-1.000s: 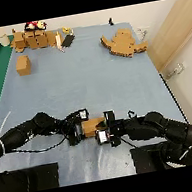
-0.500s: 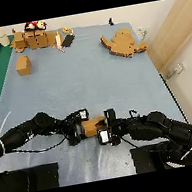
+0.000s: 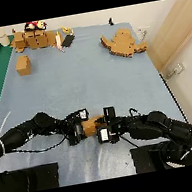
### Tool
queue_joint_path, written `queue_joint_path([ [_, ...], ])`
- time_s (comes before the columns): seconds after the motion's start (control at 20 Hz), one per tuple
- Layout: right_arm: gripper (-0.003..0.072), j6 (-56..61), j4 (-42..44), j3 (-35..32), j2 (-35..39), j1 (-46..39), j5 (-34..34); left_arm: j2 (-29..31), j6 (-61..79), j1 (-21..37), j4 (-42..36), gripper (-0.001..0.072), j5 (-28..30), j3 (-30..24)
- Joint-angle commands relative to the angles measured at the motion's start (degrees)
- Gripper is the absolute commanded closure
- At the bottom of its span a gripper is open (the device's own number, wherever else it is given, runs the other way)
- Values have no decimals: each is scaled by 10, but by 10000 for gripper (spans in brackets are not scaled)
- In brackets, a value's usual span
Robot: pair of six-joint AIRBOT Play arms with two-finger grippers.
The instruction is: Fold the box.
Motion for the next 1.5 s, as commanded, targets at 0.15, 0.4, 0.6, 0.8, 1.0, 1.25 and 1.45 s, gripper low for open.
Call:
queue_joint_path([
  [0.15,522,0,0,4,0,1,0,0,0,0,0,102,0,0],
  [0.4,544,0,0,5,0,1,1,0,0,0,0,102,0,0],
  [0.6,582,0,0,5,-1,0,4,0,0,0,0,101,0,0],
  [0.8,592,1,1,5,-14,0,5,0,0,0,0,101,0,0],
  [1.0,593,1,1,5,-17,0,4,0,0,0,0,102,0,0],
  [1.25,596,1,0,5,-20,0,7,0,0,0,0,102,-1,0],
  [1.45,596,1,0,5,-22,0,26,0,0,0,0,101,0,0],
])
